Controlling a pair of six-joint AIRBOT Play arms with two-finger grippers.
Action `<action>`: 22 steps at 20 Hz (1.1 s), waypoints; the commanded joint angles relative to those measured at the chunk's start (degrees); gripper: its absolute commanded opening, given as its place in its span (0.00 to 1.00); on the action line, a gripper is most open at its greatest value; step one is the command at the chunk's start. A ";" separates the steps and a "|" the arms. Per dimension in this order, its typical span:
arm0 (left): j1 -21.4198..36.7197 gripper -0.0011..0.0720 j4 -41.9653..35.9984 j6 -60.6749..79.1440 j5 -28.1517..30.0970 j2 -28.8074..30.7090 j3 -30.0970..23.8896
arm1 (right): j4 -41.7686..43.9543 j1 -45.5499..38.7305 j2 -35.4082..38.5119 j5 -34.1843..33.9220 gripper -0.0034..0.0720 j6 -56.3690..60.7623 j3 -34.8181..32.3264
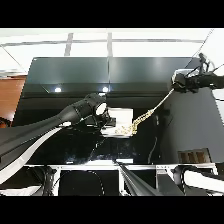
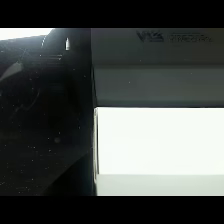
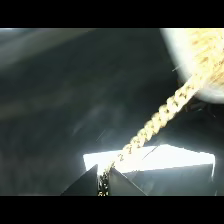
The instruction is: Fold the box and place the chain.
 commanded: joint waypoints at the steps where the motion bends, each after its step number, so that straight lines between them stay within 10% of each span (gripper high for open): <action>1: 0.02 0.06 0.02 0.00 -0.02 -0.02 0.00 | 4.61 0.11 15.13 11.52 0.07 -4.79 0.20; 7: 0.02 0.06 0.00 0.00 -0.07 -0.02 0.00 | 12.98 2.21 29.42 20.15 0.07 -4.76 0.17; 22: 0.02 0.06 -0.02 0.00 -0.28 -0.02 0.00 | 18.36 26.32 28.83 16.76 0.07 -3.19 0.11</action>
